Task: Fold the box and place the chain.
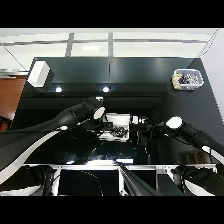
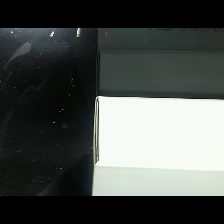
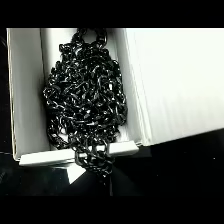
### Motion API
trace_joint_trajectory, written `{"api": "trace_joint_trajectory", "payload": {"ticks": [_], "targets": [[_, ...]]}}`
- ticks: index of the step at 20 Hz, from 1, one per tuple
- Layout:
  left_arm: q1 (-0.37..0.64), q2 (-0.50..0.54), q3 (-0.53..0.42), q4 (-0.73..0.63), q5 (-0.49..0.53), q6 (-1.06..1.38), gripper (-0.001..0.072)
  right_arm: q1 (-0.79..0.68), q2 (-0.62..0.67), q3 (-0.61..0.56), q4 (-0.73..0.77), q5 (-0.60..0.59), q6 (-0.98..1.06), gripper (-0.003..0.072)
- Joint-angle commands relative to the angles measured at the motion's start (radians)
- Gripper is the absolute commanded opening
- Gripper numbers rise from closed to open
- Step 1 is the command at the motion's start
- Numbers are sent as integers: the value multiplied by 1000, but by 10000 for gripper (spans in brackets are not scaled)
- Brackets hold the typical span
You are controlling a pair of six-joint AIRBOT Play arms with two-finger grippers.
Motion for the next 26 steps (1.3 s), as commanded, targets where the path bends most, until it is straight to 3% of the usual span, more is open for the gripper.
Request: {"api": "trace_joint_trajectory", "payload": {"ticks": [1, 8, 16, 21, 25, 26], "targets": [[0, 0, 0, -1, 1, 0, 31, 1, 0, 0, -4, 14, -2, 9], [0, 0, 0, -1, 1, 0, 31, -13, 47, 0, -117, 5, 194, 10], [0, 0, 0, -1, 1, 0, 31, -72, 327, 22, -167, 116, 442, 10], [0, 0, 0, -1, 1, 0, 31, -39, 359, 33, 87, 141, 542, 12], [0, 0, 0, -2, 1, 0, 31, 47, 353, 33, 81, 49, 591, 20], [0, 0, 0, -1, 1, 0, 31, 56, 353, 33, 68, 35, 611, 94]]}}
